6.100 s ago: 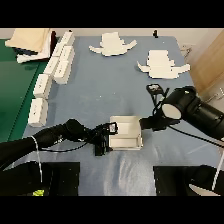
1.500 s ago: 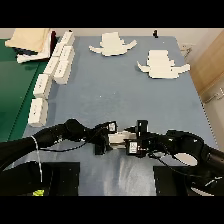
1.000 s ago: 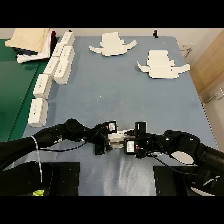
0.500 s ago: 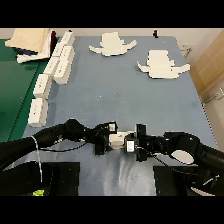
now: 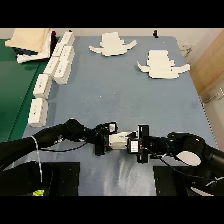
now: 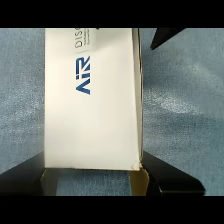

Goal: Fold the box.

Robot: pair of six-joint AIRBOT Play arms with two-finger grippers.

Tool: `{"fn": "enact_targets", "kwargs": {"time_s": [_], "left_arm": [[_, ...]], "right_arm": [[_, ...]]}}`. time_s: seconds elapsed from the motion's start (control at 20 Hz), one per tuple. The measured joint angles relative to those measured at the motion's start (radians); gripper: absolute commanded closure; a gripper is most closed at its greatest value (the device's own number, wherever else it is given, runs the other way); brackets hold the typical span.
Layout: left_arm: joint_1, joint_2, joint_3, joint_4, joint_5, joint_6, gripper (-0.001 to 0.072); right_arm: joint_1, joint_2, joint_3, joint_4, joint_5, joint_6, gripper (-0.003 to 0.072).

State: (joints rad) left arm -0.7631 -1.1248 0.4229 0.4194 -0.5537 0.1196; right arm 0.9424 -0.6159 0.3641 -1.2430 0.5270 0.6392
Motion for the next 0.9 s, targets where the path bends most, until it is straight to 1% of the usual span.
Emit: {"fn": "enact_targets", "kwargs": {"time_s": [0.05,0.1,0.15,0.35,0.5,0.6,0.7,0.9], "left_arm": [[0.0,0.0,0.0,0.0,0.0,0.0,0.0249],[0.0,0.0,0.0,0.0,0.001,0.0,0.0249],[0.0,0.0,0.0,0.0,0.001,0.0,0.0249],[0.0,0.0,0.0,-0.001,0.002,0.0,0.0249],[0.0,0.0,0.0,0.0,0.002,0.0,0.0249],[0.0,0.0,0.0,-0.001,0.003,0.0,0.0249],[0.0,0.0,0.0,0.0,0.003,-0.001,0.0249],[0.0,0.0,0.0,0.0,0.003,-0.001,0.0249]], "right_arm": [[0.0,0.014,0.0,0.013,-0.001,0.014,0.0494],[0.0,0.027,0.0,0.023,-0.004,0.044,0.0656],[0.0,0.039,0.0,0.032,-0.004,0.095,0.0682],[-0.001,0.06,-0.016,0.05,-0.038,0.367,0.0684],[-0.001,0.071,-0.076,0.068,-0.14,0.527,0.0684],[0.0,0.08,-0.121,0.102,-0.215,0.59,0.0683],[0.0,0.093,-0.155,0.131,-0.262,0.626,0.0684],[0.0,0.107,-0.185,0.161,-0.296,0.657,0.0683]]}}
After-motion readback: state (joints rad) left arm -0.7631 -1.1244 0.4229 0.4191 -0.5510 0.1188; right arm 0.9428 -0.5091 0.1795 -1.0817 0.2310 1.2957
